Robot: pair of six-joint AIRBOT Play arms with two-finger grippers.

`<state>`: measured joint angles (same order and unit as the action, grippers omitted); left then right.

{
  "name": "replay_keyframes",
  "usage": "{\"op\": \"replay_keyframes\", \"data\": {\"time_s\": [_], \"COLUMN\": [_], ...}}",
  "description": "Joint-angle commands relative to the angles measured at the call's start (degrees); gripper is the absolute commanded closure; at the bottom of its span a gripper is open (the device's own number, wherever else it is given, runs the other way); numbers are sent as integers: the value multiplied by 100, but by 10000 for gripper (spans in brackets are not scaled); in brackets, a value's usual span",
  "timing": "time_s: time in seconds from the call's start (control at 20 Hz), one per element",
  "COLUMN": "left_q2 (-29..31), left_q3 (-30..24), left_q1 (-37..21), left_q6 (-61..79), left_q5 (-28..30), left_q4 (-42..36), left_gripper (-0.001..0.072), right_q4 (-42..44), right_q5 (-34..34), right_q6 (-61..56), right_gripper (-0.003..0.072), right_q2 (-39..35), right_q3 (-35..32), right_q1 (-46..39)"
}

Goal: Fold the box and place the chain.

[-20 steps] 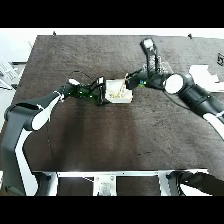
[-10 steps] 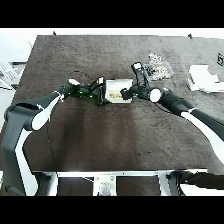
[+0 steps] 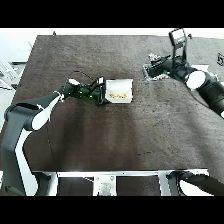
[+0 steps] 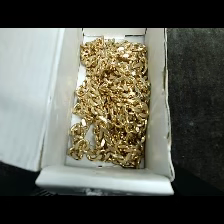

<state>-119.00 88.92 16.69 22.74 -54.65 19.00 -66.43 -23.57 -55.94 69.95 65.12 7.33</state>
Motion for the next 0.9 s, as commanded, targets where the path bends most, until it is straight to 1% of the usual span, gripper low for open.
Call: {"op": "replay_keyframes", "data": {"time_s": [0.0,0.05,0.15,0.2,0.35,0.5,0.7,0.85], "left_q2": [4,4,4,4,4,4,4,4], "left_q3": [2,2,2,2,2,2,2,2], "left_q1": [-4,-4,-4,-4,-4,-4,-4,-4], "left_q6": [2,2,2,0,2,2,2,2], "left_q5": [0,0,2,2,2,2,2,2], "left_q4": [0,0,0,0,2,0,0,2], "left_gripper": [195,195,195,195,195,195,195,195], "right_q4": [2175,2634,2820,2817,3228,3692,3707,3670], "right_q5": [-1668,-2048,-2277,-2304,-2575,-2610,-2645,-3016], "right_q6": [2337,2583,2664,2732,3412,3834,4000,4015], "right_gripper": [524,560,575,615,618,618,618,617], "right_q2": [730,1093,1661,1856,2317,2671,2955,3108], "right_q3": [828,1108,1475,1550,1589,1652,1928,2146], "right_q1": [-678,-848,-1036,-1051,-955,-802,-511,-345]}}
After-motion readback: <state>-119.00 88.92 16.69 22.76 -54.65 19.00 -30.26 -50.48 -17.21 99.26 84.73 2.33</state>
